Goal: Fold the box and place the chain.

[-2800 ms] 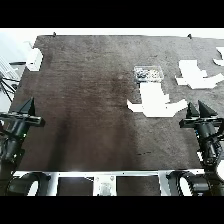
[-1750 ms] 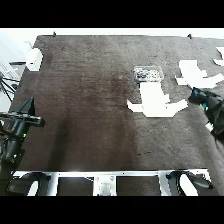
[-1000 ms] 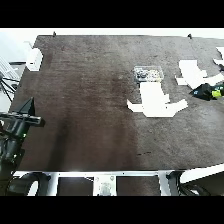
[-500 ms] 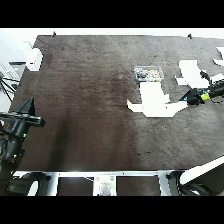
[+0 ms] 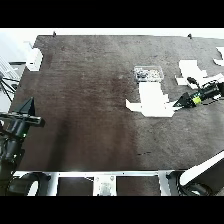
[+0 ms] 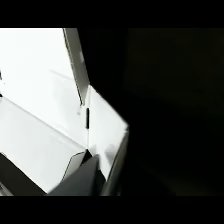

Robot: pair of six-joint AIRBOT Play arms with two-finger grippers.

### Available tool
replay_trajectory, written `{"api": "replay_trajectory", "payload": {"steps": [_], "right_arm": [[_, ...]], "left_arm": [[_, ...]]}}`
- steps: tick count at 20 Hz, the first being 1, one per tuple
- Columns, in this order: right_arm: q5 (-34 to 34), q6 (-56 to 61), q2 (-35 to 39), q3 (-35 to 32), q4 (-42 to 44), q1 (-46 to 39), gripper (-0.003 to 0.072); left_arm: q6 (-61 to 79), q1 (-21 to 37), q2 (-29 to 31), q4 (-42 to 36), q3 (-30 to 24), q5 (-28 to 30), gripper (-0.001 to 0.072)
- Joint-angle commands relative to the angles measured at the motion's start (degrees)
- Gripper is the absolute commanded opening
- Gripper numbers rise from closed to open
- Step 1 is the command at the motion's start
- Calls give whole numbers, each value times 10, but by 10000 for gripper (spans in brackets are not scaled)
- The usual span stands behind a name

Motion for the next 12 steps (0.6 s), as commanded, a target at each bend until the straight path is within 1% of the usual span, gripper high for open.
{"api": "replay_trajectory", "payload": {"steps": [1,3,4,6,8,10,12], "right_arm": [[6,-19,-5,0,57,-3,9],[17,-20,0,-9,96,-7,7],[23,-20,9,-24,113,-5,6],[14,-35,40,-82,143,11,5],[-48,-38,81,-160,176,43,4],[-104,-44,115,-227,226,93,4],[-155,-46,133,-264,276,149,4]], "left_arm": [[0,0,0,0,0,0,21],[0,0,0,0,0,0,21],[0,0,0,0,0,0,21],[0,0,0,0,0,0,21],[0,0,0,0,0,0,21],[0,0,0,0,0,0,21],[0,0,0,0,0,0,21]]}}
